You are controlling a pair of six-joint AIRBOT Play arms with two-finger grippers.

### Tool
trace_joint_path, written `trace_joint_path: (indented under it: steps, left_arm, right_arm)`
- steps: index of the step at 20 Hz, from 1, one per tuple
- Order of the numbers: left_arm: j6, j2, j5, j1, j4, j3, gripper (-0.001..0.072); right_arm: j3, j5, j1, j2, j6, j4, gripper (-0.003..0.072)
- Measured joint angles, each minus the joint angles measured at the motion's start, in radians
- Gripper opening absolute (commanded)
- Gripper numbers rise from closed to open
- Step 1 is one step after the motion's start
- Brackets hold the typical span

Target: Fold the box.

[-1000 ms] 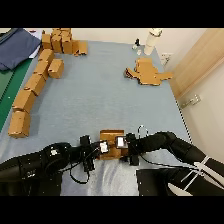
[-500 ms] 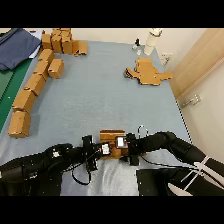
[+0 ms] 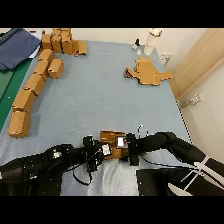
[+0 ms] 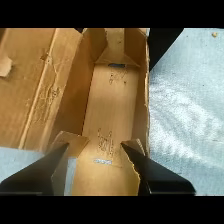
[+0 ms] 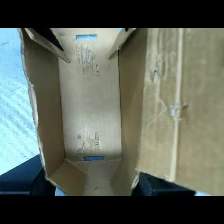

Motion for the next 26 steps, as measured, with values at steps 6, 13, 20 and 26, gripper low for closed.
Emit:
trace_joint_path:
  steps: [6,13,20,26]
  left_arm:
    - [-0.01,0.04,-0.167,0.002,0.002,0.0,0.0013]
    - [-0.349,0.251,-0.337,0.058,0.126,0.03,0.0012]
    - [-1.236,0.481,-0.866,0.304,0.394,0.077,0.0012]
    - [-1.362,0.497,-0.798,0.404,0.084,-0.083,0.0011]
  right_arm:
    - [0.0,0.0,0.0,0.0,0.0,0.0,0.0577]
    - [0.0,0.0,0.0,0.0,0.0,0.0,0.0577]
    - [0.0,0.0,0.0,0.0,0.0,0.0,0.0577]
    - [0.0,0.0,0.0,0.0,0.0,0.0,0.0577]
